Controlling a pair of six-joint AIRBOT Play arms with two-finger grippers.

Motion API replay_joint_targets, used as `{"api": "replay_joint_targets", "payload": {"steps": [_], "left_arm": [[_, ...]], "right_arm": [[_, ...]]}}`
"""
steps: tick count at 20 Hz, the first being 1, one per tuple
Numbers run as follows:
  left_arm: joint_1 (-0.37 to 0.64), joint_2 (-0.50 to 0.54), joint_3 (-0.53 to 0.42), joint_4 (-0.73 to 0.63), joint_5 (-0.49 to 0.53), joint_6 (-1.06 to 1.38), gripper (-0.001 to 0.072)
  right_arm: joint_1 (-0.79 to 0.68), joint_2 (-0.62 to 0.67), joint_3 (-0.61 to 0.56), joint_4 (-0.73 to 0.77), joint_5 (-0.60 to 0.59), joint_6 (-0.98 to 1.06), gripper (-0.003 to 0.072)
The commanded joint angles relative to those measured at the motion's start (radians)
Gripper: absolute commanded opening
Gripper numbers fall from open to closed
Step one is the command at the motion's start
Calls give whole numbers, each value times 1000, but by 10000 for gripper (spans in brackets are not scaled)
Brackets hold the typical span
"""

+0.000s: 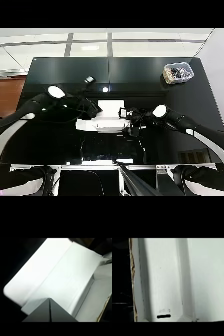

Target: Fold the box and place the chain.

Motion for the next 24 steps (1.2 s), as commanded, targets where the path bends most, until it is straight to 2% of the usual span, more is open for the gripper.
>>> {"api": "replay_joint_targets", "payload": {"steps": [1,4,7,8,9,10,13,16,19,20,21,24], "left_arm": [[69,137,4,73,-32,-60,24],[117,276,-96,69,-40,-18,24],[111,334,-256,33,-44,298,42],[103,330,-302,50,-24,432,250],[93,328,-337,63,21,578,549],[80,327,-357,82,72,676,712],[34,320,-353,203,187,704,711],[29,262,-312,128,92,754,705],[4,201,-283,112,73,799,681],[-3,187,-278,83,58,799,628],[-6,177,-279,56,39,819,545],[-20,169,-279,37,26,822,248]], "right_arm": [[0,-1,0,1,-2,1,288],[0,-1,0,1,-2,1,288],[0,-1,0,1,-1,1,288],[0,-1,0,1,-1,1,288],[0,-1,0,1,-1,1,288],[0,-1,0,1,-1,0,289],[0,-1,0,1,-1,1,289],[0,-1,0,1,-1,1,289],[0,-1,0,1,-1,1,289],[0,-1,0,1,-1,1,289],[0,-1,0,1,-2,1,289],[0,-1,0,1,-2,1,289]]}}
